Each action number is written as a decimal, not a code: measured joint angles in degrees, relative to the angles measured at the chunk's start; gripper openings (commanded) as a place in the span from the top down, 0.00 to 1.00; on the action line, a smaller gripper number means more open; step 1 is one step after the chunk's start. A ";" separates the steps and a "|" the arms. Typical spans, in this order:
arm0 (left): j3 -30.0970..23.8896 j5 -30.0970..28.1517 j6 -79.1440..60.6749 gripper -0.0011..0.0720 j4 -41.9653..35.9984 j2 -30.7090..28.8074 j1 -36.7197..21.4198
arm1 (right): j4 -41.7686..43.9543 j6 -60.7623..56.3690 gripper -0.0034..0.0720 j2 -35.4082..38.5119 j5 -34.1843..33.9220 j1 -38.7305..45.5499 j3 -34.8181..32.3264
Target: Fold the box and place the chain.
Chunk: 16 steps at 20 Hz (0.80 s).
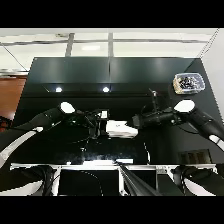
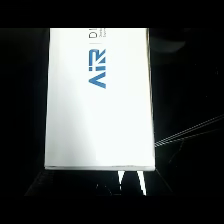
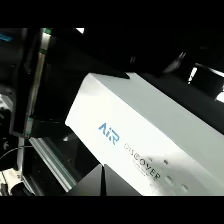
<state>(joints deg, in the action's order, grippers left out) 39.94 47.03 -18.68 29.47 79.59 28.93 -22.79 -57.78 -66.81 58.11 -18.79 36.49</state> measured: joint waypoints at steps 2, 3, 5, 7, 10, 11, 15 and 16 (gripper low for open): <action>0.00 0.00 0.00 0.32 0.00 0.00 0.00 | 0.42 -0.07 0.94 -2.51 -0.72 -1.01 -0.17; 0.00 -0.02 0.00 0.32 0.00 0.00 0.00 | 0.48 -0.02 0.94 -3.58 -1.20 -1.33 -0.24; 0.00 -0.02 0.00 0.32 0.00 0.00 0.00 | 0.28 0.04 0.94 -5.14 -1.70 -1.70 -0.28; 0.00 0.00 0.04 0.32 0.02 0.00 0.00 | -0.37 0.07 0.94 -5.95 -1.79 -1.90 -0.31; 0.00 0.04 0.02 0.32 0.02 0.00 0.00 | -1.38 0.11 0.94 -6.54 -2.14 -2.05 -0.35; 0.00 0.04 0.02 0.32 0.02 0.00 0.00 | -1.55 0.35 0.94 -6.58 -2.21 -2.10 -0.31; 0.00 0.90 0.55 0.24 -0.04 -0.15 -0.07 | -3.41 1.84 0.94 -4.33 0.26 -0.37 1.38; 0.02 1.49 0.98 0.08 0.48 -0.39 -0.11 | -3.04 2.05 0.94 -2.75 1.97 1.07 2.45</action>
<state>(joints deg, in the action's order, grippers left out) 39.97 48.51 -17.69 29.95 79.20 28.82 -25.82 -55.72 -69.56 60.07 -17.72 38.94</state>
